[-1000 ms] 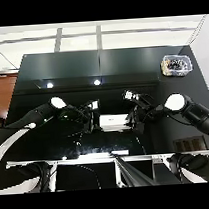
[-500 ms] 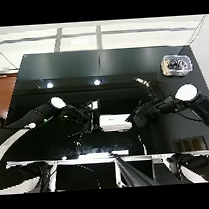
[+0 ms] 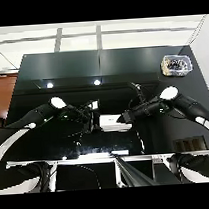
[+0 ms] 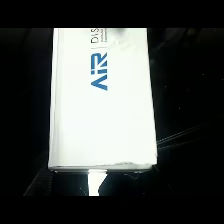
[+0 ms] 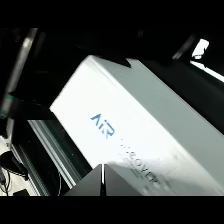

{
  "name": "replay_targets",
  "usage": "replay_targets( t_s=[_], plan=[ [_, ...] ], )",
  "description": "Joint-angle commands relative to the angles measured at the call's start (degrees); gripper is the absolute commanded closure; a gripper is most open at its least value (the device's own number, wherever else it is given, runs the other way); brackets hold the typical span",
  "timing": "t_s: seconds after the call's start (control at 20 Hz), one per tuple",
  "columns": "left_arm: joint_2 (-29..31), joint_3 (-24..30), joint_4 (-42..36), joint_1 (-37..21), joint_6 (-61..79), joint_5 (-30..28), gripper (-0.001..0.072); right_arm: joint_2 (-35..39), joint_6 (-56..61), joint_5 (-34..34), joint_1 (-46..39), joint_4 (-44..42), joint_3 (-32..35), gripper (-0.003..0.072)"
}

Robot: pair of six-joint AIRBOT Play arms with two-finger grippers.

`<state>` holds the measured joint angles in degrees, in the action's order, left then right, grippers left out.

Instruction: Fold the box and place the chain.

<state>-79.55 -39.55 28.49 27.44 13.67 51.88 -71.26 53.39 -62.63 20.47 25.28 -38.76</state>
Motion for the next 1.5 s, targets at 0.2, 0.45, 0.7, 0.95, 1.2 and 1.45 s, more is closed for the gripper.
replay_targets(
  t_s=[0.2, 0.45, 0.7, 0.95, 1.2, 1.45],
  plan=[
    [0.0, 0.0, 0.0, 0.0, 0.0, 0.0, 0.0226, -4.6, 0.2, 2.9, 0.3, 0.3, 1.0, 0.0671],
    [0.0, 0.0, 0.0, 0.0, 0.0, 0.0, 0.0227, -4.5, -0.5, 2.7, 0.3, 0.2, 1.0, 0.0671],
    [0.0, 0.0, 0.0, 0.0, 0.0, 0.2, 0.0226, 1.2, -1.0, -6.4, -4.9, -1.2, -1.5, 0.0672],
    [0.0, 0.0, 0.0, 0.0, -1.1, 0.9, 0.0225, 16.3, 1.2, -7.8, -17.1, -0.9, -3.2, 0.0672],
    [2.6, -1.8, 11.9, -0.1, -12.0, 1.2, -0.0003, 24.5, 3.7, -12.9, -27.5, 2.0, -3.2, 0.0671],
    [11.2, -4.2, 21.9, 0.0, -25.7, 6.7, -0.0003, 25.0, 3.9, -15.0, -30.9, 4.3, -3.2, 0.0671]
  ],
)
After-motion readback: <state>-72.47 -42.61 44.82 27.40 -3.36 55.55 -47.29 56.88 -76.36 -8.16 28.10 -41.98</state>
